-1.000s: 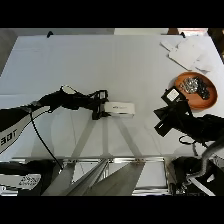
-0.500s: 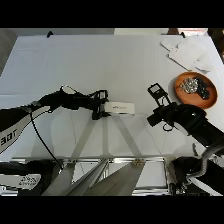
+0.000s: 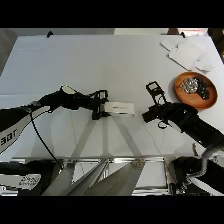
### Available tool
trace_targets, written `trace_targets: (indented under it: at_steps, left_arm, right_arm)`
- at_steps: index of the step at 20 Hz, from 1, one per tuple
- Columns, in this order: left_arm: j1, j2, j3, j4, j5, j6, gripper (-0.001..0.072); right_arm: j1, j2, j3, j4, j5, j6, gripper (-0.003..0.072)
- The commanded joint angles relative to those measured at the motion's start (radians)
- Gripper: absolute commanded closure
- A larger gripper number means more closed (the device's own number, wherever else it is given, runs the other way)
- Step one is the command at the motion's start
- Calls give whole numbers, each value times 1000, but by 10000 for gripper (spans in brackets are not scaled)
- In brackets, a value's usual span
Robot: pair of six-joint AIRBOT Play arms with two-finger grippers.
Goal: Fold the box and place the chain.
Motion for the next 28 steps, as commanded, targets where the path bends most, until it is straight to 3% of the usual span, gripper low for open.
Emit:
trace_targets:
  at_steps: [1,4,5,6,7,10,13,20,24,28]
  left_arm:
    - [-4,0,0,1,-12,0,387]
    - [-8,0,0,2,-73,0,389]
    - [-8,0,0,0,-78,1,419]
    - [-8,0,0,-4,-72,3,619]
    - [-8,2,0,2,-71,2,701]
    - [-16,37,0,39,-49,-77,706]
    - [-41,145,0,131,70,-332,706]
    - [-43,541,0,196,251,-721,706]
    - [-43,776,0,470,395,-1013,706]
    - [-41,931,0,1017,412,-1563,707]
  right_arm:
    - [0,10,1,0,-7,6,678]
    - [0,10,1,1,-10,6,678]
    - [0,10,1,3,-10,6,677]
    - [0,11,1,6,-10,6,677]
    - [0,11,1,8,-10,6,677]
    - [0,10,1,8,-9,6,677]
    - [0,11,1,38,-7,6,677]
    - [0,10,1,50,-11,6,677]
    - [0,10,1,50,-10,6,677]
    - [0,10,1,50,-10,6,677]
